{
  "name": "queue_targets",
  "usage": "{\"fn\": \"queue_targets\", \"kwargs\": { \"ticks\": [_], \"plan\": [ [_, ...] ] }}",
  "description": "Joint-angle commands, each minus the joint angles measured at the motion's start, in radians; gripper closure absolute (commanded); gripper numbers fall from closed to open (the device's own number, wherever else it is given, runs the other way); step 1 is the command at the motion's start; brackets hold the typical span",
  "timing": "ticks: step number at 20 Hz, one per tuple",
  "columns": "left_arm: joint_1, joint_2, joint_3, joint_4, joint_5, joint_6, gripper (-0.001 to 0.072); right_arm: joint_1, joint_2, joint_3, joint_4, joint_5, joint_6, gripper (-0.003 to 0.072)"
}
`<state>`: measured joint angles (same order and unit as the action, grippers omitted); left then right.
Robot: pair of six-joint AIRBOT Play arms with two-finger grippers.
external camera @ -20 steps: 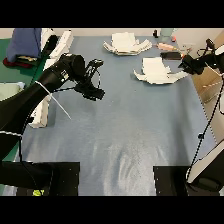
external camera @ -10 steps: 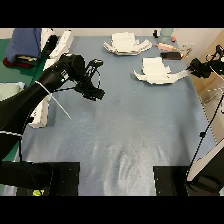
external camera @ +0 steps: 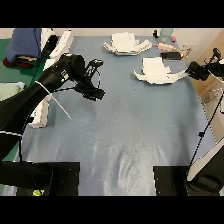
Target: Fold the box.
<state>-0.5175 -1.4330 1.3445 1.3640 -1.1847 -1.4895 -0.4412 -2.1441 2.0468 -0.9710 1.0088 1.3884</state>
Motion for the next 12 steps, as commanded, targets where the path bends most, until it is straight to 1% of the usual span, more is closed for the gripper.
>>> {"fn": "queue_targets", "kwargs": {
  "ticks": [1,2,3,4,6,7,8,9,12],
  "plan": [
    [0.000,-0.001,0.000,0.000,0.000,0.000,0.0696,0.001,-0.013,-0.001,0.102,0.029,-0.066,0.0348],
    [0.000,-0.001,0.000,0.000,0.000,0.000,0.0696,0.001,-0.013,0.000,0.129,0.033,-0.075,0.0351],
    [0.000,-0.001,0.000,0.000,0.000,0.000,0.0696,0.001,-0.013,0.000,0.159,0.043,-0.083,0.0391],
    [0.000,-0.001,0.000,0.000,0.000,0.000,0.0696,0.001,-0.013,0.000,0.184,0.059,-0.095,0.0467],
    [0.000,-0.001,0.000,0.000,0.000,0.000,0.0696,0.001,-0.013,0.000,0.238,0.093,-0.136,0.0509],
    [0.000,-0.001,0.000,0.000,0.000,0.000,0.0696,0.001,-0.013,0.000,0.270,0.109,-0.149,0.0584],
    [0.000,-0.001,0.000,0.000,0.000,0.000,0.0696,0.001,-0.012,0.000,0.303,0.126,-0.160,0.0610],
    [0.000,-0.001,0.000,0.000,0.000,0.000,0.0696,0.001,-0.010,0.000,0.342,0.147,-0.174,0.0685],
    [0.000,-0.001,0.000,0.000,0.000,0.000,0.0696,0.001,0.010,-0.001,0.428,0.196,-0.199,0.0685]
  ]
}}
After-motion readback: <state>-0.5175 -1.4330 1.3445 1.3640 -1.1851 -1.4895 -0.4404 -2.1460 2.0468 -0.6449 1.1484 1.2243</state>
